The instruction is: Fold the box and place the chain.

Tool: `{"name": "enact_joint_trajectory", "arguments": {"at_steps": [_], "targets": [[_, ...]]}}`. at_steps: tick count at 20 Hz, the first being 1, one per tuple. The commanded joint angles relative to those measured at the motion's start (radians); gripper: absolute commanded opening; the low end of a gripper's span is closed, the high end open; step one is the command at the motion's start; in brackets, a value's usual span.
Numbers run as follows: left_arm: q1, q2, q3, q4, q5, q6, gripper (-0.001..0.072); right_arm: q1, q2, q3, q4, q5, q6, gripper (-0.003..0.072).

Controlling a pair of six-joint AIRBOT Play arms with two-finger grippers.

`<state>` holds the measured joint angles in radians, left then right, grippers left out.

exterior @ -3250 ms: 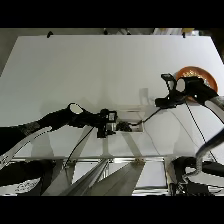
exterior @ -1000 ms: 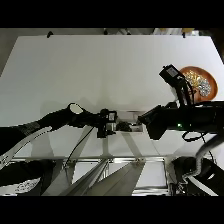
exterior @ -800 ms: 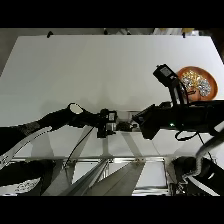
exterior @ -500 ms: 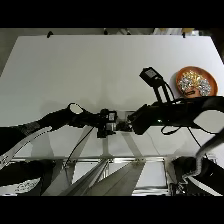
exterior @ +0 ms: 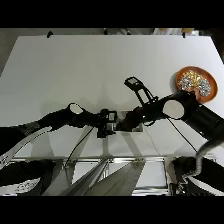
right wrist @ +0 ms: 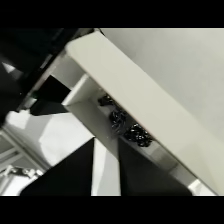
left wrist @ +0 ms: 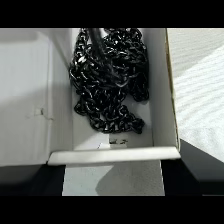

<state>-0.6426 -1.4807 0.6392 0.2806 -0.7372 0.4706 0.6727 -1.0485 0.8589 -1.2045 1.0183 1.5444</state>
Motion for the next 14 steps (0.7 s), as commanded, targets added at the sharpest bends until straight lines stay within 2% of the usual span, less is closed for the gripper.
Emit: {"name": "enact_joint_trajectory", "arguments": {"at_steps": [1, 3, 5, 9, 10, 14], "targets": [[0.000, 0.000, 0.000, 0.000, 0.000, 0.000, 0.0334, 0.000, -0.032, 0.005, 0.001, 0.007, 0.000, 0.0200], [0.000, 0.000, 0.000, 0.000, 0.000, 0.000, 0.0334, 0.000, -0.021, 0.040, -0.006, 0.023, -0.001, 0.0200], [0.000, 0.000, 0.000, 0.000, 0.000, 0.000, 0.0334, -0.030, -0.020, 0.124, -0.013, 0.073, -0.018, 0.0199], [0.000, 0.000, 0.000, 0.000, 0.000, 0.000, 0.0334, -0.184, -0.020, 0.286, -0.064, 0.141, -0.034, 0.0178], [0.000, 0.000, 0.000, 0.000, 0.000, 0.000, 0.0334, -0.233, -0.020, 0.296, -0.094, 0.134, -0.034, 0.0151], [0.000, 0.000, 0.000, 0.000, 0.000, 0.000, 0.0334, -0.384, -0.070, 0.293, -0.291, 0.139, -0.025, 0.0152]]}}
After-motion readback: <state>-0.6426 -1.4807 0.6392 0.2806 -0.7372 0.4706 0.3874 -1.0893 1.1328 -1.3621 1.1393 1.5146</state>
